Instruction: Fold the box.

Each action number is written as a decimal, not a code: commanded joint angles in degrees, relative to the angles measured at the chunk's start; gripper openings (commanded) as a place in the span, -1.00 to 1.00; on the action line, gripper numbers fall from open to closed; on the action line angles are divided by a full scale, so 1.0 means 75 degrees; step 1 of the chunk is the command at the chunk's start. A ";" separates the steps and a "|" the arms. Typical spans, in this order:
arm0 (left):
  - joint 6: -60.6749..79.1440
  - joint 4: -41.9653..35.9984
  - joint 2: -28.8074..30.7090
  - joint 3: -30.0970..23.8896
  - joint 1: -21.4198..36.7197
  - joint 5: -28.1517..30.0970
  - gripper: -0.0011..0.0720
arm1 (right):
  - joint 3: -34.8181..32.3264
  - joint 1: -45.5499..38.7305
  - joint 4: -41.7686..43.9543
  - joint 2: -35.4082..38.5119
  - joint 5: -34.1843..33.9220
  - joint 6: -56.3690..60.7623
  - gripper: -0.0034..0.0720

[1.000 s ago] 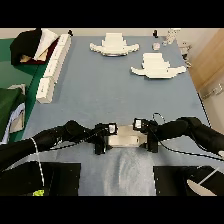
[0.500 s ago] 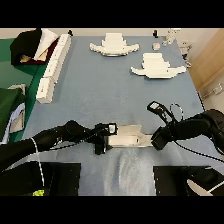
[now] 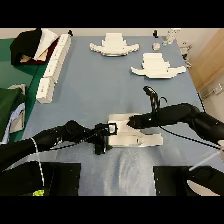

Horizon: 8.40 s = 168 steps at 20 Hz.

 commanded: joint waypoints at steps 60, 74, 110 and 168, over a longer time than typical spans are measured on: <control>0.0000 0.0003 0.0000 0.0006 0.0006 0.0000 0.45 | -0.2311 0.0000 -0.1236 0.2049 0.0143 -0.9122 -0.45; -0.0003 0.0003 0.0000 0.0006 0.0006 0.0000 0.45 | -0.2308 0.0621 -0.0428 0.1431 0.1058 -0.9722 0.36; 0.0000 0.0000 0.0000 0.0006 0.0006 0.0000 0.45 | -0.1172 -0.4747 -0.1361 0.0189 -0.3689 -0.1070 -0.92; 0.0000 0.0003 0.0000 0.0006 0.0006 0.0000 0.45 | 0.1326 0.3142 -0.6088 -0.1801 -0.2556 0.8224 -0.60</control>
